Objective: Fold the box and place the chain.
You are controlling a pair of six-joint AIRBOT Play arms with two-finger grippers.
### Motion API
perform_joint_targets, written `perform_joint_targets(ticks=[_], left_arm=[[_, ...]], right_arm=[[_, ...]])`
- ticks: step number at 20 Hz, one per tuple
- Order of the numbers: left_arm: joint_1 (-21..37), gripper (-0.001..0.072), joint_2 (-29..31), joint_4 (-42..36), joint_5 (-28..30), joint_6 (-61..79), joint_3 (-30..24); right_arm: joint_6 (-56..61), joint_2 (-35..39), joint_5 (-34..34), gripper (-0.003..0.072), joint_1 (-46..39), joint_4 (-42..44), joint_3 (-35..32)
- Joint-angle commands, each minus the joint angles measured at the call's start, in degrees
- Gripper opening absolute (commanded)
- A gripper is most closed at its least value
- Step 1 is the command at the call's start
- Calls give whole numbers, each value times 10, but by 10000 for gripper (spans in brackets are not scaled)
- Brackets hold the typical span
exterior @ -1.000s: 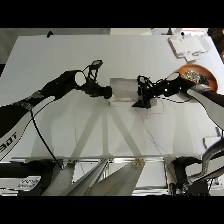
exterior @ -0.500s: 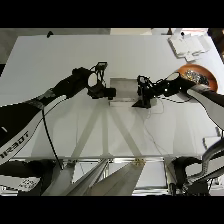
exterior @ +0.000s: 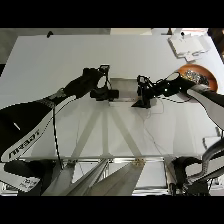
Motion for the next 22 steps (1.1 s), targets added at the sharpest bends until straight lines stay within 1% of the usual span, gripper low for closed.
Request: perform_joint_targets(ticks=[1, 2, 3, 7, 8, 9, 10, 11, 12, 14, 17, 18, 22], left_arm=[[-5, 268, -1, -7, 27, -10, 2], [-6, 73, -1, -6, 30, -9, 2], [-8, 9, -2, -6, 34, -8, 2], [-8, 15, -1, -7, 42, -8, 2], [-8, 58, -1, -10, 40, -8, 2], [-8, 225, 0, -19, 40, -8, 2], [-7, 425, 0, -31, 39, -7, 2], [-6, 564, 0, -41, 35, -7, 2], [-5, 582, 1, -49, 26, 9, 2], [-3, 583, 10, -49, 8, 66, 2], [7, 583, 41, -56, -13, 161, 2], [16, 583, 54, -70, -22, 199, 2], [71, 583, 97, -125, -92, 373, 2]], right_arm=[[0, 0, 1, 501, 0, 0, 1], [0, 0, 1, 501, 0, 0, 1], [0, 0, 1, 501, 0, 0, 1], [0, 0, 1, 501, 0, 0, 1], [0, 0, 1, 501, 0, 0, 1], [0, 0, 1, 501, 0, 0, 1], [0, 0, 1, 501, 0, 0, 1], [0, 0, 1, 501, 0, 0, 1], [0, 0, 1, 501, 0, 0, 1], [0, 0, 1, 501, 0, 0, 1], [0, 0, 1, 501, 0, 0, 1], [0, 0, 1, 501, 0, 0, 1], [0, 0, 1, 501, 0, 0, 1]])
